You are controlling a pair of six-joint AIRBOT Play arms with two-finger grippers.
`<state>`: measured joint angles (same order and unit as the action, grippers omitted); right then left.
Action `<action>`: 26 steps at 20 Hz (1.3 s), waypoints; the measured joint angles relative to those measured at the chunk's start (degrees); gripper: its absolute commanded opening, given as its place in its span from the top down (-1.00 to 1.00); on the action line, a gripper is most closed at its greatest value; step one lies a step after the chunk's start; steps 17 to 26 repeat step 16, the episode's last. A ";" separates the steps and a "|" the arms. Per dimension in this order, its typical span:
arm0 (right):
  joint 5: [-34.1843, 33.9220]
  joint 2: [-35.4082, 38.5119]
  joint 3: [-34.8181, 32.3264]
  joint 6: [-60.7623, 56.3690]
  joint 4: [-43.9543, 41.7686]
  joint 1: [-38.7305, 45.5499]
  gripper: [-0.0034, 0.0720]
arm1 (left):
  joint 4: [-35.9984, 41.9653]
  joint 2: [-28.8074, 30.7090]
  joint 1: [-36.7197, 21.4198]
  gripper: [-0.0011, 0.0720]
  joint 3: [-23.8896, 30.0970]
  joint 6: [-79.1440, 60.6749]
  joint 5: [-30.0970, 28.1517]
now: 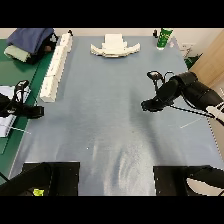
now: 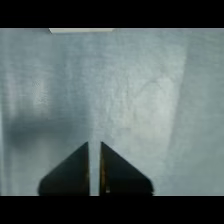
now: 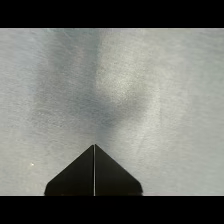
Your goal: Fold the box.
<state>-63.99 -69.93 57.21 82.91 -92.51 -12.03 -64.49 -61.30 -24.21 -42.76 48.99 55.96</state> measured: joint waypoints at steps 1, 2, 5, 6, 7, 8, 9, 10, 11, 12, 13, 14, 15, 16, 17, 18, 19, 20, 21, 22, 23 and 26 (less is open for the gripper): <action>0.02 0.00 0.00 0.00 -0.02 0.00 0.90 | 1.40 0.90 1.40 0.93 -0.07 0.85 2.43; 0.02 0.00 0.00 0.00 -0.07 0.00 0.90 | 2.71 1.57 3.39 0.93 -0.13 1.53 4.42; 0.02 0.02 0.00 0.00 -0.02 0.02 0.90 | 5.16 2.56 13.62 0.93 -1.62 4.83 7.65; 0.00 0.00 0.00 0.00 -0.04 0.00 0.90 | 5.11 2.45 18.08 0.93 -2.91 6.75 7.72; 0.00 0.02 0.00 0.02 -0.13 0.00 0.90 | 4.92 2.03 22.10 0.93 -4.52 8.79 7.43; 0.02 0.02 0.00 0.00 -0.20 0.00 0.90 | 4.66 1.25 26.27 0.93 -6.62 10.93 7.13; 0.00 0.00 0.00 0.00 -0.15 0.00 0.90 | 4.39 0.13 29.92 0.92 -9.05 12.98 6.80; 0.02 0.02 0.00 0.00 -0.04 0.02 0.90 | 4.26 -1.16 32.81 0.92 -11.26 14.80 6.67; 0.02 0.00 0.00 0.00 -0.04 0.00 0.90 | 3.98 -2.69 35.36 0.92 -13.53 16.72 6.49; 0.02 0.00 0.00 0.02 -0.04 0.00 0.90 | 3.87 -4.07 37.24 0.92 -15.34 18.14 6.38; 0.02 0.00 0.00 0.02 -0.07 0.00 0.90 | 3.85 -5.33 38.75 0.92 -16.81 19.21 6.21; 0.00 0.00 0.00 0.00 -0.04 0.02 0.90 | 4.02 -6.40 40.04 0.92 -17.99 20.04 6.14; 0.02 0.02 0.00 0.00 -0.02 0.07 0.90 | 4.35 -7.23 41.03 0.92 -18.84 20.76 6.14; 0.02 0.02 0.00 0.00 -0.07 0.09 0.90 | 4.33 -7.82 41.53 0.92 -19.41 21.20 6.14; 0.02 0.02 0.00 0.00 -0.07 0.09 0.90 | 4.33 -7.82 41.53 0.92 -19.41 21.20 6.14; 0.02 0.02 0.00 0.00 -0.07 0.09 0.90 | 4.33 -7.82 41.53 0.92 -19.41 21.20 6.14; 0.02 0.02 0.00 0.00 -0.07 0.09 0.90 | 4.33 -7.82 41.53 0.92 -19.41 21.20 6.14; 0.02 0.02 0.00 0.00 -0.07 0.09 0.90 | 4.33 -7.82 41.53 0.92 -19.41 21.20 6.14; 0.02 0.02 0.00 0.00 -0.07 0.09 0.90 | 4.33 -7.82 41.53 0.92 -19.41 21.20 6.14; 0.02 0.02 0.00 0.00 -0.07 0.09 0.90 | 4.33 -7.82 41.53 0.92 -19.41 21.20 6.14; 0.02 0.02 0.00 0.00 -0.07 0.09 0.90 | 4.33 -7.82 41.53 0.92 -19.41 21.20 6.14; 0.02 0.02 0.00 0.00 -0.07 0.09 0.90 | 4.33 -7.82 41.53 0.92 -19.41 21.20 6.14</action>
